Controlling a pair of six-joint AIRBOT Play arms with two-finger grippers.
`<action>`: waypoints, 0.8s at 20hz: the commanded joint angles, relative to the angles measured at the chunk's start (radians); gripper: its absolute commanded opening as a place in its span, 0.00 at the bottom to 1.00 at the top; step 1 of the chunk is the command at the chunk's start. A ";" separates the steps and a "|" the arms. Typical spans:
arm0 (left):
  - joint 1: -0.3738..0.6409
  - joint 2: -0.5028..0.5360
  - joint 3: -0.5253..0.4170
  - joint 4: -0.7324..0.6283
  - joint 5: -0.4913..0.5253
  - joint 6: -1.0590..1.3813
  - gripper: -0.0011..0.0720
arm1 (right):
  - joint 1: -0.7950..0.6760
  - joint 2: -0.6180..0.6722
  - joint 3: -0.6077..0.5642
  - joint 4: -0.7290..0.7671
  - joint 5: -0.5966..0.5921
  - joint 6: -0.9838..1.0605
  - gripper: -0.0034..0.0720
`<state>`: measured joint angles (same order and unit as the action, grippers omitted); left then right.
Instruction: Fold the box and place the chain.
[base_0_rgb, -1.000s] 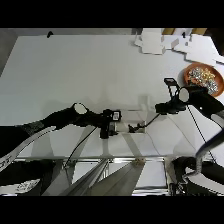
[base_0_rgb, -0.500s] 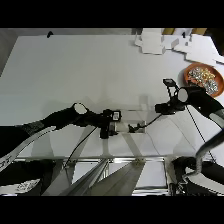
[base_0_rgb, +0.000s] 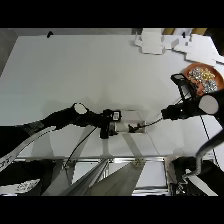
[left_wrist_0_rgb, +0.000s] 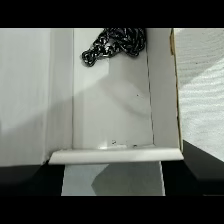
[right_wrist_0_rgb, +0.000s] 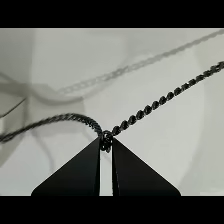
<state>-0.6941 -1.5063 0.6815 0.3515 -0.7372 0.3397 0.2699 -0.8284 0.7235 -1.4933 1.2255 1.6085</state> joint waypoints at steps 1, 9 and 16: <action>0.001 0.000 0.000 0.000 0.000 0.000 0.39 | 0.113 0.143 0.001 0.108 0.050 0.051 0.07; 0.001 0.000 0.000 0.000 0.000 0.000 0.39 | 0.447 0.169 0.001 0.144 -0.224 0.272 0.07; 0.001 0.000 0.000 0.000 0.000 0.000 0.39 | 0.599 0.106 0.001 0.144 -0.388 0.377 0.07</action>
